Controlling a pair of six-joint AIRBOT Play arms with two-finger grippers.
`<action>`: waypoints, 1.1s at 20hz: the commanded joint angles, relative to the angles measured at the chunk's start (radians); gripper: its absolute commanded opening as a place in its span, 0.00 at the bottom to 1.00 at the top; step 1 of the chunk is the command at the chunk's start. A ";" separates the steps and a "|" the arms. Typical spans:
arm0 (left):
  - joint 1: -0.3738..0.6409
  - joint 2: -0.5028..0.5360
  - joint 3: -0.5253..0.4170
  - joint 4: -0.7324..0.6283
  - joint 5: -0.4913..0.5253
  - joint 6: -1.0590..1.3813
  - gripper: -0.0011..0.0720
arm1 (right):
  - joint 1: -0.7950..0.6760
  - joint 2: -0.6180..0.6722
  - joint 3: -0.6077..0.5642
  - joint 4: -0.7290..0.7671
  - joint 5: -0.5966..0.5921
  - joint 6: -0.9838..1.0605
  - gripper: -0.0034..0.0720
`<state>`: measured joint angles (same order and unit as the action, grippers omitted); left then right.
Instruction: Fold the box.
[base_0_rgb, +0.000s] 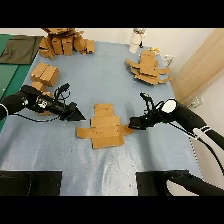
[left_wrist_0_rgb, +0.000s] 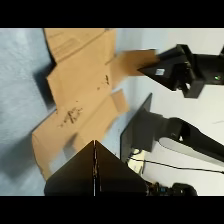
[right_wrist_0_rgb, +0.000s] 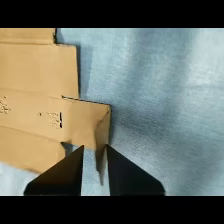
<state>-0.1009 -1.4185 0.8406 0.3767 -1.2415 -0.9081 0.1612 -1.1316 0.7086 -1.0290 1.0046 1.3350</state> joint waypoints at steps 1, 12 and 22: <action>-0.006 -0.027 0.000 -0.031 -0.053 0.030 0.03 | 0.008 0.014 -0.028 -0.053 -0.024 0.037 0.36; -0.006 -0.027 0.000 -0.032 -0.105 0.056 0.03 | -0.078 -0.155 0.053 0.117 0.048 -0.088 0.36; -0.006 -0.028 0.000 -0.062 -0.130 0.091 0.03 | -0.077 -0.191 0.052 0.190 0.083 -0.164 0.13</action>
